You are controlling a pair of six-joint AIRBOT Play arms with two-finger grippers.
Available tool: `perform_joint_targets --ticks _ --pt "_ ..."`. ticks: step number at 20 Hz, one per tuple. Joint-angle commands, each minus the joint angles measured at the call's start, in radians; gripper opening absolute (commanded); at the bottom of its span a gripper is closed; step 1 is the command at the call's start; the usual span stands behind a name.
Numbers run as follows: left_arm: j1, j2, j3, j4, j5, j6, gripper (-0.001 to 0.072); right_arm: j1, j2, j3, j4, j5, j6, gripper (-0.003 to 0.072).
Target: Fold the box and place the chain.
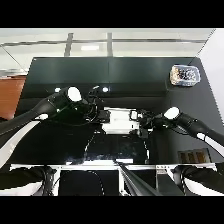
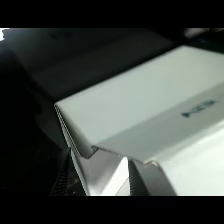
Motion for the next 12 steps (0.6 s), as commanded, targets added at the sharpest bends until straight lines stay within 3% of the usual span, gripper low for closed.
perform_joint_targets --ticks 1,6,7,12 --pt "-0.042 -0.002 0.005 0.07 0.066 -0.095 0.0397 0.0 0.0 0.0 0.0 0.0 0.0 0.046" --pt "-0.093 -0.034 0.035 0.223 0.055 -0.225 0.0395 0.0 0.0 0.0 0.0 0.0 0.0 0.046" --pt "-0.103 -0.04 0.042 0.236 0.048 -0.238 0.0363 0.0 0.0 0.0 0.0 0.0 0.0 0.046" --pt "-0.163 -0.056 0.089 0.431 -0.032 -0.436 0.0349 0.0 -0.001 0.0 0.0 0.0 0.0 0.046"
